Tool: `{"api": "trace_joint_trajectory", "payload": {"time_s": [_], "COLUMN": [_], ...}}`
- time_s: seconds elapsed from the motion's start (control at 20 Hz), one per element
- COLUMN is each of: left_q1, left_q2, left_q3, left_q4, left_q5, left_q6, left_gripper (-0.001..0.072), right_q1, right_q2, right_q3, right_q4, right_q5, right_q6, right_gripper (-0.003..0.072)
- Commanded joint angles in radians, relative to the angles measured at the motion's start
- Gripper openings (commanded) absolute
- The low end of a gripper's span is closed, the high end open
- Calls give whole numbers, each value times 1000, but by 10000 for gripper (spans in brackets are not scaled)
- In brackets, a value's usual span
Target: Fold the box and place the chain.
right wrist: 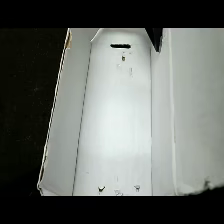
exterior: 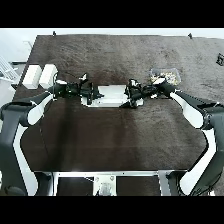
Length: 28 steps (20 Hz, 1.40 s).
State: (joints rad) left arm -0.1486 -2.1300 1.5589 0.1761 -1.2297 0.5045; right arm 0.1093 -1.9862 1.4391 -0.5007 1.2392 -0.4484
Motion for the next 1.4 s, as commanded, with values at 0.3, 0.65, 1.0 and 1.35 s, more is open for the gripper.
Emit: {"api": "trace_joint_trajectory", "payload": {"time_s": [0.3,0.65,1.0,1.35], "left_q1": [1,1,1,1], "left_q2": [1,1,1,1], "left_q3": [1,1,1,1], "left_q4": [0,0,0,0], "left_q5": [0,0,0,0], "left_q6": [0,0,1,0], "left_gripper": [22,21,21,22], "right_q1": [2,3,10,18], "right_q2": [-2,-3,-3,-3], "right_q3": [2,2,3,6], "right_q4": [1,-16,-17,-22], "right_q5": [-11,-12,-12,-11], "right_q6": [53,77,69,54], "right_gripper": [685,685,645,644]}}
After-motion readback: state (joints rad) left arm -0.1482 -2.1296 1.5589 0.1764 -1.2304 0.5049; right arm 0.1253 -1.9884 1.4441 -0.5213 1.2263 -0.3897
